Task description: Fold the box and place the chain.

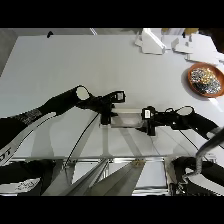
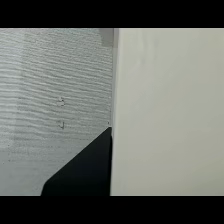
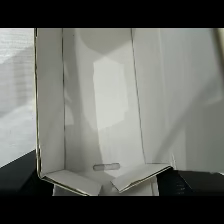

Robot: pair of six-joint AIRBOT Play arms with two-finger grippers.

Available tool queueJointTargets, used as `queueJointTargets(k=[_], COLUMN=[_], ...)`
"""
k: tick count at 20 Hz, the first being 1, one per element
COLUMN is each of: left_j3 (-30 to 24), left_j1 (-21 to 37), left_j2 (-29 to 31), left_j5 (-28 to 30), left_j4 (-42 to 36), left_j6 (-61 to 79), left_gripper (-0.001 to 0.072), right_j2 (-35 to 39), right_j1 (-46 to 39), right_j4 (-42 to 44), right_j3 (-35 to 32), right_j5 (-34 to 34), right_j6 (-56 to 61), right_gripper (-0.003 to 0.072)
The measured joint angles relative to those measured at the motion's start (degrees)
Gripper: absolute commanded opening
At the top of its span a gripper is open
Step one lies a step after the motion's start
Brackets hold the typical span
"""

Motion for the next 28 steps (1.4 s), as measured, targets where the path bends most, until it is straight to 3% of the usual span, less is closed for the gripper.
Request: queueJointTargets(k=[3,6,8,28], left_j3=[0.00,0.00,0.00,0.00], left_j1=[0.00,0.00,-0.02,0.00], left_j2=[0.00,0.00,0.00,0.00], left_j5=[-0.04,-0.07,-0.04,-0.02], left_j4=[0.00,0.00,0.00,0.00], left_j6=[0.02,0.02,0.02,0.02], left_gripper=[0.0013,0.0013,0.0013,0.0013], right_j2=[-0.72,-1.03,-1.09,-1.16], right_j1=[0.55,0.61,0.55,0.55], right_j4=[0.31,0.48,0.57,0.31], right_j3=[0.13,0.15,0.15,0.15], right_j5=[-0.42,-0.48,-0.70,-1.66], right_j6=[-0.20,-0.22,-0.28,-0.11], right_gripper=[0.0496,0.0294,0.0258,0.0263])
